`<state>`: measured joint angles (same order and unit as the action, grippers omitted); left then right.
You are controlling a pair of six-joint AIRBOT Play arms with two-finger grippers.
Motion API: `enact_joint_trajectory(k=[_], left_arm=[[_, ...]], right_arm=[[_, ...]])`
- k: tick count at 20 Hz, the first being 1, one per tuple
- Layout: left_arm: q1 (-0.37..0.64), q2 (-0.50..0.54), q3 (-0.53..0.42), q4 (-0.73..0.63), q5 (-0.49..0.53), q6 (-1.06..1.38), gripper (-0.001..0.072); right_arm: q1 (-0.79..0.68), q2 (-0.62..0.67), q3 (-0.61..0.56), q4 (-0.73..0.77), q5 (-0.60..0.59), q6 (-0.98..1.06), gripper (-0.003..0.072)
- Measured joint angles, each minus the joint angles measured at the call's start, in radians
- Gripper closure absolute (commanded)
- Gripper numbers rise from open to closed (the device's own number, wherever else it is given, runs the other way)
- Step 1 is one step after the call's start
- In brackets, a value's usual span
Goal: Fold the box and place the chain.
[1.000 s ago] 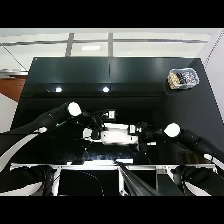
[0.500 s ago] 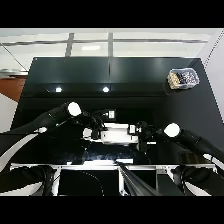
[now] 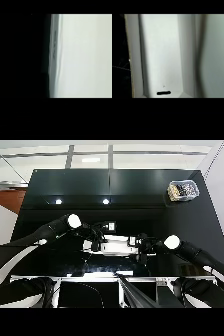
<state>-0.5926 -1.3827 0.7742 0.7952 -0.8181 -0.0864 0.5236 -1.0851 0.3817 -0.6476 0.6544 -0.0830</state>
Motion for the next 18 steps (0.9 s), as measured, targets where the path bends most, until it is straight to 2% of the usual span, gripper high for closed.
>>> enact_joint_trajectory(k=[1, 4, 5, 10, 13, 14, 15, 17, 18], left_arm=[[0.0, 0.0, 0.0, 0.0, -0.002, 0.0, 0.0619], [0.0, 0.001, 0.0, -0.002, -0.012, -0.004, 0.0154], [0.001, 0.004, 0.002, 0.001, -0.016, -0.013, 0.0075], [0.028, 0.05, 0.007, 0.023, -0.06, -0.113, 0.0065], [0.058, 0.119, 0.008, 0.098, -0.131, -0.229, 0.0076], [0.068, 0.145, 0.008, 0.131, -0.162, -0.284, 0.0126], [0.078, 0.171, 0.008, 0.169, -0.196, -0.358, 0.0266], [0.1, 0.221, 0.008, 0.229, -0.262, -0.51, 0.0677], [0.113, 0.244, 0.008, 0.25, -0.292, -0.562, 0.0678]], right_arm=[[0.0, 0.0, 0.0, 0.0, 0.0, 0.0, 0.0205], [0.0, 0.0, 0.0, 0.0, 0.0, 0.0, 0.0205], [0.0, 0.0, 0.0, 0.0, 0.001, 0.0, 0.0205], [0.0, 0.0, 0.0, -0.007, 0.011, 0.0, 0.0205], [0.0, 0.0, 0.0, -0.017, 0.023, -0.001, 0.0205], [0.0, 0.0, 0.0, -0.019, 0.026, -0.001, 0.0205], [0.0, 0.0, 0.0, -0.02, 0.027, -0.002, 0.0205], [0.0, 0.0, 0.0, -0.023, 0.03, -0.003, 0.0205], [0.0, 0.0, 0.0, -0.024, 0.031, -0.003, 0.0205]])
